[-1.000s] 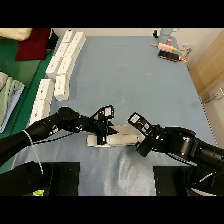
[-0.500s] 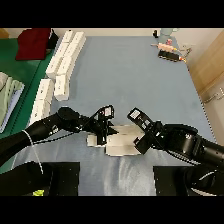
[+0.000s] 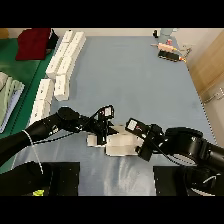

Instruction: Fold the box.

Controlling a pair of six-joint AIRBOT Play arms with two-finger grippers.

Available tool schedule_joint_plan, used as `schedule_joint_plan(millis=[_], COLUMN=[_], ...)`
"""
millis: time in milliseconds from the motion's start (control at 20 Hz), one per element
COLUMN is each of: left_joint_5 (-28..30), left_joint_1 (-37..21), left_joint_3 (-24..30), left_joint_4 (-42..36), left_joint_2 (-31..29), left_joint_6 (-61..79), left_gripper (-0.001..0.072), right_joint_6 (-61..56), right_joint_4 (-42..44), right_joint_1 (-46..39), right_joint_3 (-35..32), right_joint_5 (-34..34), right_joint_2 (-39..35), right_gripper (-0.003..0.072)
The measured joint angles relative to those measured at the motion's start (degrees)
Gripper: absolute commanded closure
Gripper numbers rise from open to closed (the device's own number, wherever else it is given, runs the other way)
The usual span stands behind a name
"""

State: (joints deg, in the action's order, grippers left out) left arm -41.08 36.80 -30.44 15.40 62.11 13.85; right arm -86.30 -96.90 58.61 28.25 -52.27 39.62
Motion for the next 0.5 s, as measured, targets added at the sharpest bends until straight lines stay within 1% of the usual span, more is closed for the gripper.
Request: schedule_joint_plan(millis=[150, 250, 350, 500], left_joint_5=[0.0, 0.0, 0.0, 0.0], left_joint_1=[0.0, 0.0, 0.0, 0.0], left_joint_3=[0.0, 0.0, 0.0, 0.0], left_joint_4=[0.0, 0.0, 0.0, 0.0], left_joint_2=[0.0, 0.0, 0.0, 0.0], left_joint_6=[0.0, 0.0, 0.0, 0.0], left_gripper=[0.0693, 0.0693, 0.0693, 0.0693], right_joint_6=[9.16, 12.68, 14.4, 13.51], right_joint_4=[8.55, 10.86, 10.38, 6.45], right_joint_1=[1.95, 3.65, 4.61, 5.25], right_joint_3=[-5.14, -8.85, -11.04, -11.67], right_joint_5=[1.53, 3.06, 5.2, 6.71], right_joint_2=[-6.43, -9.77, -10.69, -7.69], right_gripper=[-0.0029, -0.0029, -0.0029, -0.003])
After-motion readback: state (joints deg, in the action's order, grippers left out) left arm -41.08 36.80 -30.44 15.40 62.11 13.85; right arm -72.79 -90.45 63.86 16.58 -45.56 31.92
